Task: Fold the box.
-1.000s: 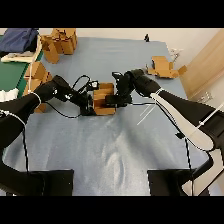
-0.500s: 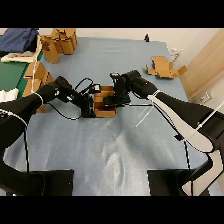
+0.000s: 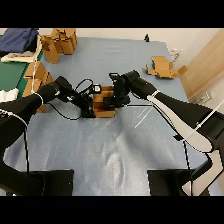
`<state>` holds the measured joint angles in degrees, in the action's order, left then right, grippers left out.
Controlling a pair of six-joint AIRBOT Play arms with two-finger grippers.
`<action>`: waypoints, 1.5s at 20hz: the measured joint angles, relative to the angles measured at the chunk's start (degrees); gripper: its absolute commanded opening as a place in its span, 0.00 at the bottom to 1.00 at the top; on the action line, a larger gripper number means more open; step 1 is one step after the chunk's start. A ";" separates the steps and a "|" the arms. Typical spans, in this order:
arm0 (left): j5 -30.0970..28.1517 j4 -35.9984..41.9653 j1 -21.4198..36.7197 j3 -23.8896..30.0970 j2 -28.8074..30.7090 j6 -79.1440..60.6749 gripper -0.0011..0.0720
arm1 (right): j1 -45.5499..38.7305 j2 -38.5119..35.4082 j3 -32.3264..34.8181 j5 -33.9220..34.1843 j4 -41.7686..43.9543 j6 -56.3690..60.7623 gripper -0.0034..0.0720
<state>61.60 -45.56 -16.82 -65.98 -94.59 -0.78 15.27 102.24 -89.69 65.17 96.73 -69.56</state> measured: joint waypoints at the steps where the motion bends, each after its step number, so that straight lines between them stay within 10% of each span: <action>1: 0.00 -0.07 0.00 0.04 0.00 0.02 0.31 | 0.42 0.13 0.00 0.00 -0.55 0.44 0.38; 8: -0.13 -0.70 -0.72 -0.02 0.00 0.20 0.31 | 3.82 0.61 0.00 0.42 -7.91 6.32 0.31; 11: -0.20 -0.74 -0.94 -0.02 0.00 0.52 0.31 | 4.28 0.63 0.00 0.90 -9.40 7.96 0.05; 17: -0.17 -0.72 -1.03 0.04 0.00 0.50 0.31 | 4.90 0.61 0.00 0.83 -10.03 8.09 0.05; 21: -0.09 -0.96 -1.05 0.04 0.00 -0.15 0.31 | 5.11 0.63 0.00 0.98 -9.49 7.61 0.41; 23: -0.07 -0.92 -1.05 0.04 0.00 0.13 0.31 | 5.18 0.68 0.00 0.59 -8.94 7.63 0.43; 24: -0.04 -0.87 -1.05 0.04 0.00 0.22 0.31 | 5.16 0.68 0.00 0.59 -8.94 7.65 0.35; 25: -0.04 -0.87 -1.05 0.04 0.00 0.28 0.31 | 5.16 0.68 0.00 0.85 -9.16 7.80 0.06; 30: 0.09 -0.63 -1.03 0.04 0.00 0.76 0.31 | 5.07 0.66 0.00 0.90 -9.38 7.80 0.10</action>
<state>61.69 -46.19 -17.85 -65.93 -94.59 -0.01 20.34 102.89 -89.69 66.06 87.35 -61.76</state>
